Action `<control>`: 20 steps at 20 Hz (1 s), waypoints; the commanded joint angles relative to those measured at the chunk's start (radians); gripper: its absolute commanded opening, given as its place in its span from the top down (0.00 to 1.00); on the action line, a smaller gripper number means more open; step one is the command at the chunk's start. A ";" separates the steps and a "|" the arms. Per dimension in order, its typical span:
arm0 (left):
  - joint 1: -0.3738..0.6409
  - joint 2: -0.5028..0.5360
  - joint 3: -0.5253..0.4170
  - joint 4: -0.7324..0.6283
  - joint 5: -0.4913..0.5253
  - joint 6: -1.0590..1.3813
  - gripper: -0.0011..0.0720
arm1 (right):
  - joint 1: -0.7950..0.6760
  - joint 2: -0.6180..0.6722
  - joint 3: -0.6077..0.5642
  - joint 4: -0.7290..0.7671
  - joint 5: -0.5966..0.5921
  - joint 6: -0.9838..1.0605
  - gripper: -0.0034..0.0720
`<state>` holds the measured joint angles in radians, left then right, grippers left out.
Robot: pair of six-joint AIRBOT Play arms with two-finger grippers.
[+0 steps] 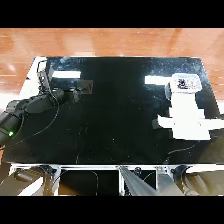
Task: Fold the box and place the chain.
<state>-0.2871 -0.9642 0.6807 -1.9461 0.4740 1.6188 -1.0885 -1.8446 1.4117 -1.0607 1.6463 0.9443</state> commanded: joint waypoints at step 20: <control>-0.002 -0.001 0.000 -0.003 0.080 0.000 0.12 | 0.230 0.060 -0.025 0.045 0.123 -0.041 0.92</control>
<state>-0.2878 -0.9646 0.6807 -1.9472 0.5175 1.6188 -0.8928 -1.8229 1.3880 -1.0885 1.7527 0.9195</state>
